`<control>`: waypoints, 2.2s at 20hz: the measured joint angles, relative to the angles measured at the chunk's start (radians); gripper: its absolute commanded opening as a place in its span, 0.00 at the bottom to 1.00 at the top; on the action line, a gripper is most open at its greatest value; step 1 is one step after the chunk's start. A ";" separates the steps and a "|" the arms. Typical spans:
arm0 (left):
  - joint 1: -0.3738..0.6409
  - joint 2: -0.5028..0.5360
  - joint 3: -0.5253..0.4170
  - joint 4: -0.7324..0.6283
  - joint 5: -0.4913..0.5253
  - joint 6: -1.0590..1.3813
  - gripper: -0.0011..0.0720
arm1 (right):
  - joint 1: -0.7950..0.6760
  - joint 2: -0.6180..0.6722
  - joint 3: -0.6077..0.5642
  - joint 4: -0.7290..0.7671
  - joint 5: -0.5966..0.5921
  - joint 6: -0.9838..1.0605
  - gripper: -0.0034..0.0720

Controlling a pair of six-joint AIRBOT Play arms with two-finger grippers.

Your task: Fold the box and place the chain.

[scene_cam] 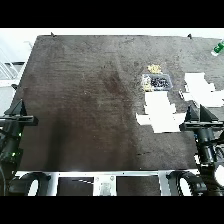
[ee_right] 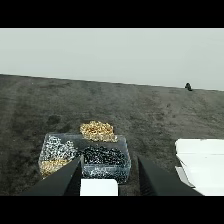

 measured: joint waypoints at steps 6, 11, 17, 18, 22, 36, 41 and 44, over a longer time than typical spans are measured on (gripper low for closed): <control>0.000 0.000 0.000 0.000 0.000 0.000 0.04 | -0.001 0.000 0.011 0.000 -0.008 0.014 0.58; 0.000 0.000 0.000 0.000 0.000 0.000 0.04 | -0.009 -0.045 0.087 0.003 -0.138 0.027 0.58; 0.000 0.000 0.000 0.000 0.000 0.000 0.04 | -0.169 -0.421 0.269 0.069 -0.202 0.066 0.52; 0.000 0.000 0.000 0.000 0.000 0.000 0.04 | -0.222 -0.511 0.310 0.084 -0.159 0.068 0.52; 0.000 0.000 0.000 0.000 0.000 0.000 0.04 | -0.465 -0.844 0.468 0.095 0.144 0.145 0.52; 0.000 0.000 0.000 0.000 0.000 0.000 0.04 | -0.849 -1.481 1.131 -0.909 1.263 0.768 0.68; 0.000 0.000 0.000 0.000 0.000 0.000 0.04 | -0.797 -1.621 1.265 -1.038 1.356 0.781 0.71; 0.000 0.000 0.000 0.000 0.000 0.000 0.04 | -0.776 -1.690 1.295 -1.057 1.418 0.765 0.72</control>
